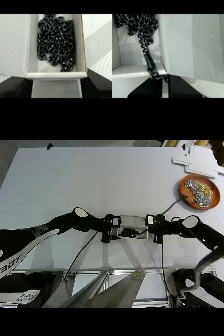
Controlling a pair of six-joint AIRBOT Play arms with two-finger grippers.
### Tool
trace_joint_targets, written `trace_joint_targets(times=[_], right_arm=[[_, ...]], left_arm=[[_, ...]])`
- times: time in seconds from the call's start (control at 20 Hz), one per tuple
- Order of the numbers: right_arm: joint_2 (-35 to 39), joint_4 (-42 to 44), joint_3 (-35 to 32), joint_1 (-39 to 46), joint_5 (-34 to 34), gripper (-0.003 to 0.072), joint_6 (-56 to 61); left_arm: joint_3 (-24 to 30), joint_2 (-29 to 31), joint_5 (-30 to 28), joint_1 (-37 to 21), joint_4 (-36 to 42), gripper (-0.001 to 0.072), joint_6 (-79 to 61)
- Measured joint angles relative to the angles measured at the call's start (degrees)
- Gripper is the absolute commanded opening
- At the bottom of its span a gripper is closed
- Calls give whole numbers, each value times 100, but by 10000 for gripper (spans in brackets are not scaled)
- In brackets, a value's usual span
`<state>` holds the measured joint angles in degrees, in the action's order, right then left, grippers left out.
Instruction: Fold the box and place the chain.
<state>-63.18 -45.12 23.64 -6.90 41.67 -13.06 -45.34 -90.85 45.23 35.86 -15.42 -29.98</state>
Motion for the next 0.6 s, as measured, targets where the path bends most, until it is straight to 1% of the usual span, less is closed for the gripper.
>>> trace_joint_targets(times=[0.1, 0.2, 0.3, 0.4, 0.5, 0.6], right_arm=[[186, -341, 0, -11, 153, 18, 326], [490, -925, -2, -11, 299, 19, 890], [881, -1517, -2, -11, 538, 18, 1558], [1325, -1814, -2, -13, 828, 18, 2094], [1720, -1580, -2, -13, 1141, 18, 2404], [1982, -841, -4, -15, 1351, 18, 2577]], left_arm=[[0, 0, 0, 0, 2, 149, 2], [0, 0, 0, 0, 0, 149, 2], [0, 0, 0, 0, 0, 149, 2], [0, 0, 0, 0, 0, 149, 2], [0, 0, 0, 0, 0, 149, 2], [0, 0, 0, 0, 0, 149, 2]])
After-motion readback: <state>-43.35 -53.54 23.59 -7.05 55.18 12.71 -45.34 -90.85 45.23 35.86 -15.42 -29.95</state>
